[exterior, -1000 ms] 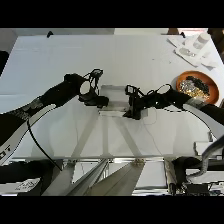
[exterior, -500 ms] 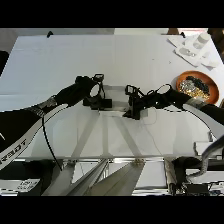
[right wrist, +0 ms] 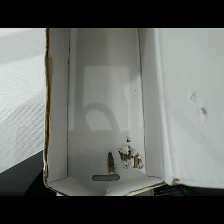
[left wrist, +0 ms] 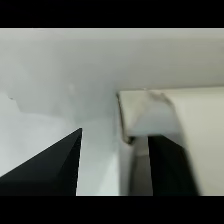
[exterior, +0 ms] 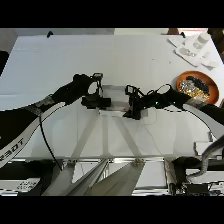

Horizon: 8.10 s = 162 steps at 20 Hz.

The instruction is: Fold the box and place the chain.

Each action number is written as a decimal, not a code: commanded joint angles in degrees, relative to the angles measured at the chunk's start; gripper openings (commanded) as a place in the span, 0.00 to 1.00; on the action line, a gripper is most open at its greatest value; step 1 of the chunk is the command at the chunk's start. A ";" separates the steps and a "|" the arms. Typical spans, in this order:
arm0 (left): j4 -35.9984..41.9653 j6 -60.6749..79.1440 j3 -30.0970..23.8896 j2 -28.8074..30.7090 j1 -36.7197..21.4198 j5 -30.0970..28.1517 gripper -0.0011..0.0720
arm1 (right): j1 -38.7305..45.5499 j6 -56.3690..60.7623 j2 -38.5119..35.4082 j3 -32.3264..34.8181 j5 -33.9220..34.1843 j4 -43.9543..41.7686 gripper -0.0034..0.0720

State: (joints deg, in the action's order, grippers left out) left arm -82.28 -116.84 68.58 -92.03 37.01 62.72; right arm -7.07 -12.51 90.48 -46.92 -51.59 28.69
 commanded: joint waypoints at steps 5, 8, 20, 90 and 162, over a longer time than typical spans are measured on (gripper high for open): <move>5.73 13.27 0.02 10.19 -5.86 4.63 0.64 | 0.00 -0.02 0.00 -0.07 -0.09 -0.07 0.73; 12.20 26.64 0.00 14.25 -9.84 8.26 0.64 | 0.00 -0.02 0.00 -0.07 -0.07 -0.07 0.73; 43.23 135.19 -18.23 10.69 -29.42 1.99 0.75 | 0.00 -0.02 0.00 -0.07 -0.07 -0.07 0.73; 54.40 149.35 -16.06 -3.50 -18.95 -6.56 0.37 | -0.13 0.02 0.00 -0.07 0.07 -0.39 0.80; 54.42 149.35 -16.06 -3.50 -18.95 -6.58 0.37 | -2.47 15.23 -11.45 0.15 1.64 23.85 0.44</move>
State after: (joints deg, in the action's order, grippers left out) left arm -27.86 32.51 52.51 -95.57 18.09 56.16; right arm -8.32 7.84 76.40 -46.78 -50.04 56.42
